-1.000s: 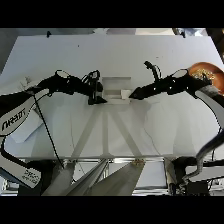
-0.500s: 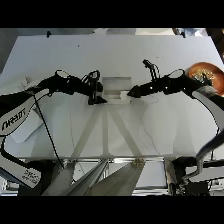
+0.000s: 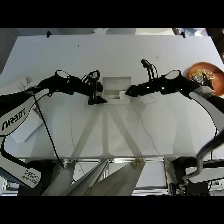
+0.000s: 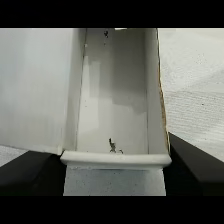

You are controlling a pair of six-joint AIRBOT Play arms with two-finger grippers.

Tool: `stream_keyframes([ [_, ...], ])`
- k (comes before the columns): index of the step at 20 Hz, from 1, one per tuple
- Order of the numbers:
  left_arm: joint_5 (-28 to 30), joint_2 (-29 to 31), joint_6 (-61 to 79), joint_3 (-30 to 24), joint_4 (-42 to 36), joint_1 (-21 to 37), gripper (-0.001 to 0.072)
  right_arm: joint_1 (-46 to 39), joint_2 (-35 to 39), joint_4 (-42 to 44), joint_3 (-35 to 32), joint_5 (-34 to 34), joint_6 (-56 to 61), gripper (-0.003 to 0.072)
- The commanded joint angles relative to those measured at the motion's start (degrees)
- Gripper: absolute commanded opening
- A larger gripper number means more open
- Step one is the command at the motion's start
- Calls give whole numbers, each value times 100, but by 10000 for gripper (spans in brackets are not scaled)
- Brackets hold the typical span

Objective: Fold the box and place the chain.

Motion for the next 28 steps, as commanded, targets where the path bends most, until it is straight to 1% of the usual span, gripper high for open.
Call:
stream_keyframes([
  [1, 0, 0, 9, 0, 2, 4, 382, 7, -4, -304, 0, -291, 219, 460],
  [6, 0, 0, 7, 0, 0, 4, 382, 9, -4, -463, 0, -243, 221, 458],
  [10, 0, 0, 9, 0, 0, 4, 382, 31, 7, -468, 2, 15, 345, 457],
  [13, 0, 0, 9, 0, 0, 4, 382, 155, 7, -459, 2, 214, 363, 442],
  [16, 0, 0, 9, 0, 0, 4, 382, 389, 7, -459, 4, 199, 428, 437],
  [20, 0, 0, 9, 0, 0, 4, 382, 520, 9, -514, 116, 66, 811, 429],
  [22, 0, 0, 9, 0, 0, 4, 382, 520, 20, -876, 262, 59, 1191, 416],
  [26, 0, 0, 9, 0, 0, 4, 382, 544, 20, -2352, 621, 155, 2385, 416],
  [28, 0, 0, 9, 0, 0, 4, 382, 643, 20, -2822, 726, 212, 2684, 415],
])
